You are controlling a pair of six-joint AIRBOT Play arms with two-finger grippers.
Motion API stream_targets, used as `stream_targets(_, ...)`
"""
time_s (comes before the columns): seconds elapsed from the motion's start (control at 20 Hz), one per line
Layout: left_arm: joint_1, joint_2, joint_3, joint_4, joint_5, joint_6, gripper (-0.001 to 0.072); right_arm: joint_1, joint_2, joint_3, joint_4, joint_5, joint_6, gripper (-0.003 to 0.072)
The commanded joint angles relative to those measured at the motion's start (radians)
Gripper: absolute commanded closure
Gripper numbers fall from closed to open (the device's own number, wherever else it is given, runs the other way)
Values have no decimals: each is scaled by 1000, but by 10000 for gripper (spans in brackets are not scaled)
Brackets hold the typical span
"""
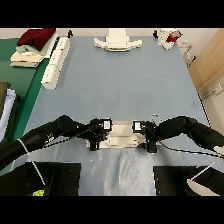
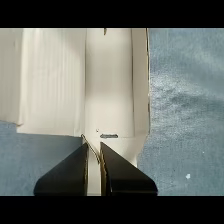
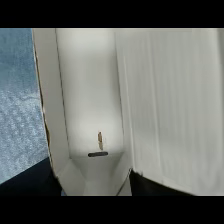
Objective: Fold the box.
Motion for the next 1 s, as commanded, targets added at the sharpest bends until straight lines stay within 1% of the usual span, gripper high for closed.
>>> stream_targets(0.0, 3, -11, 6, 33, -3, -23, 596, 0, 0, 0, 3, 3, 1, 206)
stream_targets(0.15, 35, -10, 6, 50, -8, -32, 595, 0, 0, 0, 3, 3, 1, 206)
stream_targets(0.3, 59, 16, 6, 55, -35, -31, 594, 0, 0, 0, 3, 3, 1, 206)
stream_targets(0.35, 61, 32, 6, 70, -42, -32, 542, 0, 0, 0, 3, 3, 1, 206)
stream_targets(0.4, 65, 44, 6, 87, -51, -31, 390, 0, 0, 0, 3, 3, 1, 206)
stream_targets(0.45, 65, 52, 5, 100, -56, -31, 338, 0, 0, 0, 3, 3, 1, 206)
stream_targets(0.55, 65, 55, 5, 106, -65, -31, 338, 0, 0, 0, 3, 3, 1, 206)
stream_targets(0.65, 65, 56, 5, 149, -79, -31, 338, 0, 0, 0, 3, 3, 1, 206)
stream_targets(0.8, 65, 69, 5, 191, -142, -73, 338, 0, 0, 0, 3, 3, 1, 206)
stream_targets(0.85, 65, 75, 5, 188, -161, -77, 337, 0, 0, 0, 3, 3, 1, 206)
stream_targets(0.95, 64, 74, 4, 163, -163, -83, 336, 0, 0, 0, 3, 3, 1, 206)
